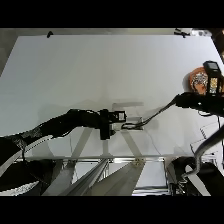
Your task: Fold the box and place the chain.
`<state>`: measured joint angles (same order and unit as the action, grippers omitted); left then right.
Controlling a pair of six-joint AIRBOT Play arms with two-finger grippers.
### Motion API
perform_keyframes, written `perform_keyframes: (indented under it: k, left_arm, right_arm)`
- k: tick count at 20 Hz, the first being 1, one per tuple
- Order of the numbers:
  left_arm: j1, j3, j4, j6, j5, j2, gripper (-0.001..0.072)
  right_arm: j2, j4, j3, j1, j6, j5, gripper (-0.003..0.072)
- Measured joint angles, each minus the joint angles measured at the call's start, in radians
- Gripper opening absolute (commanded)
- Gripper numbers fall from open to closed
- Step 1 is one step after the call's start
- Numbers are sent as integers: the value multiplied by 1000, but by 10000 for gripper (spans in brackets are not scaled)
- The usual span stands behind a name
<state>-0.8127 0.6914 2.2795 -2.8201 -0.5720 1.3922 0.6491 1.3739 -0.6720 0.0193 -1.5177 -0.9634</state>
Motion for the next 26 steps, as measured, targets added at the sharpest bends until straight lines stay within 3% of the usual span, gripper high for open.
perform_keyframes:
  k: [4,9,18,26]
  left_arm:
    - [0,0,0,0,0,0,255]
    - [0,0,0,0,0,0,255]
    - [0,0,0,0,0,0,255]
    - [0,0,0,0,0,0,255]
  right_arm:
    - [-162,-172,0,0,57,-7,15]
    - [-261,-356,0,0,143,-54,15]
    - [-301,-629,0,0,281,-96,14]
    - [-294,-728,0,90,311,-103,14]
